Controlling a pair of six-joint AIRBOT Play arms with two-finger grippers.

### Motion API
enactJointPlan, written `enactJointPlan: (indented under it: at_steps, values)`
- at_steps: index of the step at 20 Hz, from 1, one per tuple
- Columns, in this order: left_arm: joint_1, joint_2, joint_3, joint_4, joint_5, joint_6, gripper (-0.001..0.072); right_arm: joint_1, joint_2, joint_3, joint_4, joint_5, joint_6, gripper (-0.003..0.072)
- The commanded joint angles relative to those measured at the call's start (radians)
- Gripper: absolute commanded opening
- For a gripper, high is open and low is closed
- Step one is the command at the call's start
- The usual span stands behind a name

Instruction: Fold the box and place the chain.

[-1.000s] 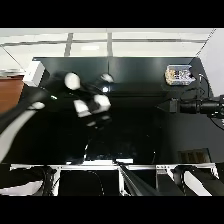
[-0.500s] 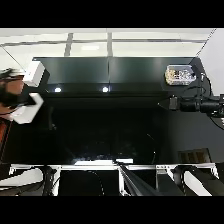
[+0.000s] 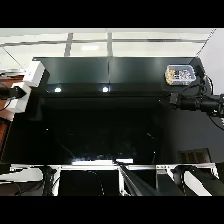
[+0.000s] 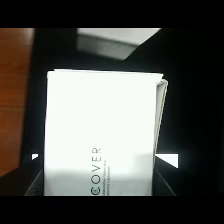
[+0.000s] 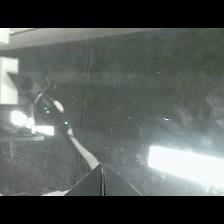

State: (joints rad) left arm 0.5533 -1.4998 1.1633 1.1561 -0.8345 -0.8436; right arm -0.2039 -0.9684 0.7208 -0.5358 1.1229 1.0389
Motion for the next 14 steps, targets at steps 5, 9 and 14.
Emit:
enactJointPlan:
  at_steps: [5,9,14]
  values:
    - [-0.094,-0.138,0.111,-0.016,0.062,0.018,0.054,0.0,0.001,0.0,0.0,0.003,0.038,0.0017]
    - [-0.101,-0.113,0.205,-0.013,0.024,-0.045,0.072,0.0,0.001,0.0,0.0,0.026,0.033,0.0017]
    - [-0.126,-0.027,0.479,-0.092,-0.198,-0.226,0.0675,0.063,0.001,0.0,0.0,-0.034,0.015,0.0018]
